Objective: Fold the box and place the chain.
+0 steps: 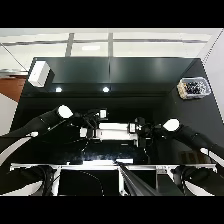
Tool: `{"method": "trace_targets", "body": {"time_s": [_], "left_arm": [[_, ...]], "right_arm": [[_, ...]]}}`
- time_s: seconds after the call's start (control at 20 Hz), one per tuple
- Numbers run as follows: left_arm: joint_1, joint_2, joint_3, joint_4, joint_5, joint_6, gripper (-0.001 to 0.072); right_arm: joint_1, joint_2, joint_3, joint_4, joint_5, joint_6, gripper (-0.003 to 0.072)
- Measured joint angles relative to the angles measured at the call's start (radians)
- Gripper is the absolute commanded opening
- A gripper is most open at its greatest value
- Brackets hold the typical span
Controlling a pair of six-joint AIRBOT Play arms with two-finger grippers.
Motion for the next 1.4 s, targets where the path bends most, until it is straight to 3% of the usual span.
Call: {"method": "trace_targets", "body": {"time_s": [0.45, 0.55, 0.7, 0.75, 0.85, 0.9, 1.0, 1.3, 1.35, 1.4], "left_arm": [[0.000, 0.000, 0.000, 0.000, 0.001, 0.000, 0.0035], [0.000, 0.000, 0.000, 0.000, 0.001, 0.000, 0.0036], [0.000, 0.000, 0.000, 0.000, 0.000, 0.000, 0.0040], [0.000, 0.000, 0.000, 0.000, 0.000, 0.000, 0.0101], [0.000, 0.000, 0.000, 0.002, 0.000, -0.002, 0.0418], [0.000, 0.002, 0.000, 0.001, 0.000, -0.004, 0.0532], [0.002, 0.011, 0.000, 0.001, -0.003, -0.011, 0.0655], [0.066, 0.130, 0.000, 0.098, -0.029, -0.213, 0.0687], [0.089, 0.163, 0.000, 0.134, -0.047, -0.284, 0.0683], [0.112, 0.196, 0.000, 0.157, -0.066, -0.354, 0.0631]], "right_arm": [[0.010, -0.002, 0.000, -0.013, -0.043, 0.046, 0.0704], [0.010, -0.002, 0.000, -0.015, -0.045, 0.048, 0.0589], [0.010, -0.002, 0.001, -0.017, -0.048, 0.051, 0.0591], [0.010, -0.002, 0.001, -0.017, -0.049, 0.051, 0.0591], [0.010, -0.002, 0.001, -0.017, -0.051, 0.052, 0.0591], [0.010, -0.002, 0.001, -0.017, -0.051, 0.052, 0.0591], [0.010, -0.002, 0.001, -0.017, -0.051, 0.052, 0.0591], [0.010, -0.002, 0.001, -0.017, -0.052, 0.052, 0.0591], [0.010, -0.002, 0.001, -0.017, -0.052, 0.052, 0.0591], [0.010, -0.002, 0.001, -0.017, -0.052, 0.052, 0.0591]]}}
